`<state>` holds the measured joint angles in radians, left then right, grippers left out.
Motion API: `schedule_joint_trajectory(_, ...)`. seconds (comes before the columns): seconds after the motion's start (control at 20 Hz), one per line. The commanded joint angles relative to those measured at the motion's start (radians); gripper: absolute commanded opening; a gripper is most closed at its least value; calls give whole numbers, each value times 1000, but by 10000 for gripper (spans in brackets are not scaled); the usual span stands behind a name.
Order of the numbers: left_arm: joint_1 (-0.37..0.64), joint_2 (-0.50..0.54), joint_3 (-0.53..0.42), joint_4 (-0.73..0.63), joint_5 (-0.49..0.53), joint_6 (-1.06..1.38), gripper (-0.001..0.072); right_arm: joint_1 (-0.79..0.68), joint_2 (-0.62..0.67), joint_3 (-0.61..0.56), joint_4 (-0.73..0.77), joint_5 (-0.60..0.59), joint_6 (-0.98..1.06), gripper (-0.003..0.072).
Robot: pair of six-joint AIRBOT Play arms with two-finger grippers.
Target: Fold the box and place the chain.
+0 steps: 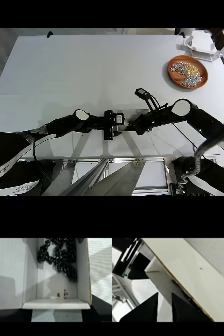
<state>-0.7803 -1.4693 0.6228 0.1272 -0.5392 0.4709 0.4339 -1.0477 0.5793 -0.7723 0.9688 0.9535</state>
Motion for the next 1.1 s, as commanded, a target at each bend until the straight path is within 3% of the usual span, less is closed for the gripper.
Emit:
schedule_joint_trajectory(0.0, 0, 1, 0, 0, 0, 0, 273, 10, -12, -2, 35, -22, 8, 200)
schedule_joint_trajectory(0.2, 0, 1, 0, 0, 0, 0, 273, -30, 58, 10, 20, 27, 10, 200)
schedule_joint_trajectory(0.45, 0, 1, 0, 0, 0, 0, 273, -251, 270, 21, -28, 221, 18, 199)
schedule_joint_trajectory(0.65, 0, 1, 0, 0, 0, 0, 273, -417, 422, 21, -80, 274, 3, 199)
schedule_joint_trajectory(0.9, 0, 1, 0, 0, 0, 0, 273, -447, 391, 16, -314, 219, -40, 197)
schedule_joint_trajectory(1.05, 0, 1, 0, 0, 0, 0, 273, -447, 299, 13, -356, 194, -132, 197)
